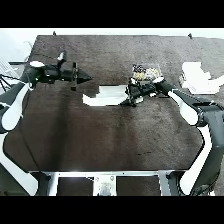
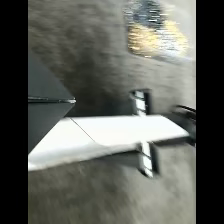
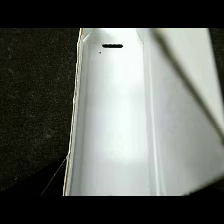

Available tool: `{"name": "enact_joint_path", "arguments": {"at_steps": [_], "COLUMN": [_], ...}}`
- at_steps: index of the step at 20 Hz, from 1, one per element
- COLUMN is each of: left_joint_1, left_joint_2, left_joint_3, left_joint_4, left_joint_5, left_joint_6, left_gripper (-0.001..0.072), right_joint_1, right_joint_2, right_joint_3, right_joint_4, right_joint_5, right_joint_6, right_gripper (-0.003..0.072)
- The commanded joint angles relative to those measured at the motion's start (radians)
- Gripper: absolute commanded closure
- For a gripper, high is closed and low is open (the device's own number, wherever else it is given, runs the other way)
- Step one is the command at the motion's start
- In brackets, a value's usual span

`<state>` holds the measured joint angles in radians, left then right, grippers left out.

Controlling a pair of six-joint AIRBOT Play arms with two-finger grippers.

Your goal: Fold the box and place the chain.

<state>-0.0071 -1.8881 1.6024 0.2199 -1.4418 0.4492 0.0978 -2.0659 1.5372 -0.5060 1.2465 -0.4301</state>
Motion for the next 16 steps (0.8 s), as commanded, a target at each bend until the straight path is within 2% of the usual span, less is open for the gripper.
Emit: {"name": "enact_joint_path", "arguments": {"at_steps": [1, 3, 5, 7, 10, 13, 16], "left_joint_1": [0.006, -0.043, -0.112, -0.167, -0.208, -0.212, -0.212], "left_joint_2": [0.081, 0.17, 0.284, 0.346, 0.327, 0.256, 0.196], "left_joint_3": [-0.007, -0.057, -0.171, -0.288, -0.398, -0.405, -0.393], "left_joint_4": [0.011, 0.053, 0.113, 0.137, 0.131, 0.105, 0.058], "left_joint_5": [-0.118, -0.031, 0.102, 0.216, 0.299, 0.333, 0.439], "left_joint_6": [-0.011, -0.024, -0.023, -0.023, -0.026, -0.048, -0.018], "left_gripper": [0.0694, 0.0695, 0.0695, 0.0694, 0.0694, 0.0695, 0.0692], "right_joint_1": [0.0, 0.0, 0.0, 0.0, 0.0, 0.0, 0.0], "right_joint_2": [-0.001, -0.001, -0.001, -0.001, -0.001, -0.001, -0.001], "right_joint_3": [0.0, 0.0, 0.0, 0.0, 0.0, 0.0, 0.0], "right_joint_4": [0.0, 0.0, 0.0, 0.0, 0.0, 0.0, 0.0], "right_joint_5": [0.0, 0.0, 0.0, 0.0, 0.0, 0.0, 0.0], "right_joint_6": [0.0, 0.0, 0.0, 0.0, 0.0, 0.0, 0.0], "right_gripper": [0.0206, 0.0206, 0.0206, 0.0207, 0.0206, 0.0206, 0.0206]}}
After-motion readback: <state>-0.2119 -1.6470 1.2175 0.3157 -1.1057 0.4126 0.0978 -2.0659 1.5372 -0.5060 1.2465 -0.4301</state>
